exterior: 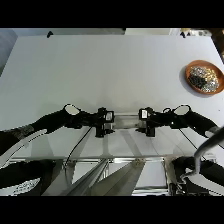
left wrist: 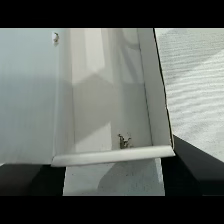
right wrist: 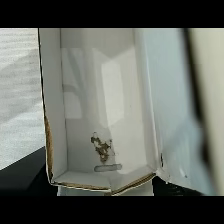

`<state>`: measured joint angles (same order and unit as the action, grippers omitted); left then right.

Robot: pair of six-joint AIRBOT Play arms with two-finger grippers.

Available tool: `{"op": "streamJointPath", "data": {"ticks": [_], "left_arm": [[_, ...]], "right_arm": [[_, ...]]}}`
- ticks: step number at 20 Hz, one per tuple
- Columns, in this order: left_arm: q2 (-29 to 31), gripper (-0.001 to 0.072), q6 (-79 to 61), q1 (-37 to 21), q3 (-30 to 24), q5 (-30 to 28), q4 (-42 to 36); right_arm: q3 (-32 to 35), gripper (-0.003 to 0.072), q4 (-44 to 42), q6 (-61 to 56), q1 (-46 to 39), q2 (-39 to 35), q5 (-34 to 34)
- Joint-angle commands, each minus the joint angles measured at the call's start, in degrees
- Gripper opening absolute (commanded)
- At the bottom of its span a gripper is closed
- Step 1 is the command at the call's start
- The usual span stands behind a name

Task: Fold the box and place the chain.

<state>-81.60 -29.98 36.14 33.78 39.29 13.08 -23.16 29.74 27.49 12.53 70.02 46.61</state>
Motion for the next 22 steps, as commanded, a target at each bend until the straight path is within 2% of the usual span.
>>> {"op": "streamJointPath", "data": {"ticks": [1, 5, 6, 7, 8, 11, 17, 20, 22], "left_arm": [[0.0, 0.0211, 0.0, 0.0, 0.0, 0.0, 0.0], [0.0, 0.0211, 0.0, 0.0, 0.0, 0.0, 0.0], [0.0, 0.0211, 0.0, 0.0, 0.0, 0.0, 0.0], [0.0, 0.0211, 0.0, 0.0, 0.0, 0.0, 0.0], [0.0, 0.0211, 0.0, 0.0, 0.0, 0.0, 0.0], [0.0, 0.0211, 0.0, 0.0, 0.0, 0.0, 0.0], [0.0, 0.0211, 0.0, 0.0, 0.0, 0.0, 0.0], [0.0, 0.0211, 0.0, 0.0, 0.0, 0.0, 0.0], [0.0, 0.0211, 0.0, 0.0, 0.0, 0.0, 0.0]], "right_arm": [[0.0, 0.0456, 0.0, 0.0, 0.0, 0.0, 1.0], [0.0, 0.0457, 0.0, 0.0, 0.0, 0.0, 0.9], [0.0, 0.0501, 0.0, -0.1, 0.0, 0.0, 0.9], [0.0, 0.0656, 0.0, -0.3, 0.0, 0.0, 0.9], [0.0, 0.0701, 0.0, -0.3, 0.0, -0.1, 0.7], [0.0, 0.0703, 0.7, -1.7, 0.0, -0.9, 1.2], [0.0, 0.0703, 11.1, -11.3, 0.0, -9.4, 0.6], [0.0, 0.0702, 19.4, -19.7, 0.0, -12.6, 0.5], [0.0, 0.0701, 20.7, -22.7, 0.0, -15.2, 0.5]]}}
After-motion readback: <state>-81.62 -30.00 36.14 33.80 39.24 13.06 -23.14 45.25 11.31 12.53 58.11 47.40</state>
